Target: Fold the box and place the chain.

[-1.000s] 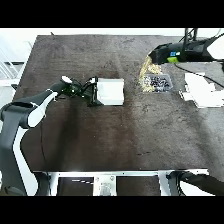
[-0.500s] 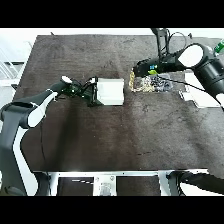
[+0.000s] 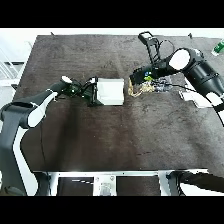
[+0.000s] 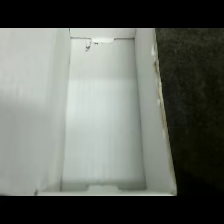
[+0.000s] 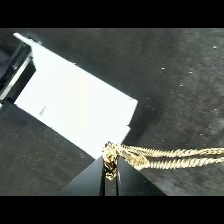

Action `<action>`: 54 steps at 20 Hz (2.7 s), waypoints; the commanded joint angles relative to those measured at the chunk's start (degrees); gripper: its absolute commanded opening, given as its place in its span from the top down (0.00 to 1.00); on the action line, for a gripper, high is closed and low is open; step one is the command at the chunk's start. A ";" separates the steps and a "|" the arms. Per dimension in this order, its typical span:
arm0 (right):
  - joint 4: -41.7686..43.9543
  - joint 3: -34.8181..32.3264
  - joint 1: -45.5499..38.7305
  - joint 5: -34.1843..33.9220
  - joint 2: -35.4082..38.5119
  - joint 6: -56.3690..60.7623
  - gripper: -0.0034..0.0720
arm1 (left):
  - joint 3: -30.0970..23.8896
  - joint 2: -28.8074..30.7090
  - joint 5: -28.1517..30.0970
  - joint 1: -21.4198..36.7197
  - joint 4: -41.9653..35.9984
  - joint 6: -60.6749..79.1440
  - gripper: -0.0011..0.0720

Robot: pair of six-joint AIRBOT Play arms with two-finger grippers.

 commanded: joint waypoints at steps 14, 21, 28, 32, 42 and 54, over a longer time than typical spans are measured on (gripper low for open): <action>5.01 2.25 7.91 -8.46 -6.71 -1.11 0.94 | -0.02 0.00 0.02 0.07 -0.02 0.02 0.26; 6.78 3.19 8.22 -9.05 -11.50 -1.97 0.94 | -0.02 0.00 0.02 0.04 0.00 0.02 0.26; 6.69 3.17 5.25 -2.43 -9.75 -3.85 0.34 | -0.02 0.00 0.02 0.07 0.00 0.02 0.26; 6.67 -1.29 -1.25 -0.48 -2.23 -2.10 0.27 | -0.02 0.00 0.00 0.07 0.00 0.02 0.26; 10.29 -24.30 -11.19 -25.92 -2.32 10.78 0.27 | -0.02 0.00 0.02 0.04 0.00 0.02 0.26; 19.82 -23.39 -11.37 -42.82 -13.20 19.15 0.27 | -0.02 0.00 -0.02 0.04 -0.02 0.02 0.26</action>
